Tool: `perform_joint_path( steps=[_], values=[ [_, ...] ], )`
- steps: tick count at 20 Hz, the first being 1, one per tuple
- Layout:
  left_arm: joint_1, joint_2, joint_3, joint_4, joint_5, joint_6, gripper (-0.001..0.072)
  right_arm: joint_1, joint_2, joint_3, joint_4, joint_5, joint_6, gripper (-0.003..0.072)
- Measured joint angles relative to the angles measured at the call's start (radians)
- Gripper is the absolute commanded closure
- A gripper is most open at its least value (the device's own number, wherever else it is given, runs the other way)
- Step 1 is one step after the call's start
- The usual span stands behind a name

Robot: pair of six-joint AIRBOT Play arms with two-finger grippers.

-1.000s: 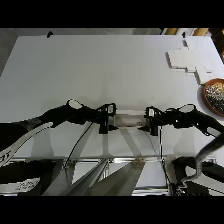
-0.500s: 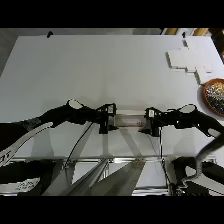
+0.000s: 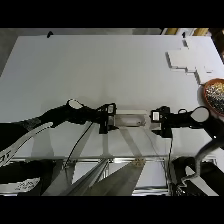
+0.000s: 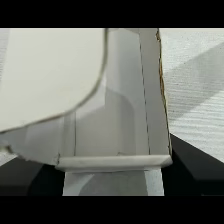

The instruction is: Fold the box and place the chain.

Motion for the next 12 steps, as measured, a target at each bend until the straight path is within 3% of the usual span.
perform_joint_path(
  steps=[3,4,5,6,7,12],
  values=[
    [0.0,0.0,0.0,0.0,-0.001,0.0,0.06,0.0,0.105,0.0,-0.014,0.071,0.072,0.0049],
    [0.0,0.0,0.0,0.0,-0.001,0.0,0.06,0.0,0.129,0.0,0.008,0.087,0.086,0.0191],
    [0.0,0.0,0.0,0.0,-0.001,0.0,0.06,0.0,0.147,0.0,0.038,0.101,0.099,0.0426],
    [0.0,0.0,0.0,0.0,-0.002,0.0,0.06,0.0,0.161,0.0,0.07,0.117,0.109,0.0589],
    [0.0,0.0,0.0,0.0,-0.002,0.0,0.06,0.0,0.172,0.0,0.105,0.132,0.117,0.0664],
    [0.0,0.0,0.0,0.0,-0.002,0.0,0.06,0.0,0.196,0.0,0.32,0.105,0.133,0.0665]
  ],
)
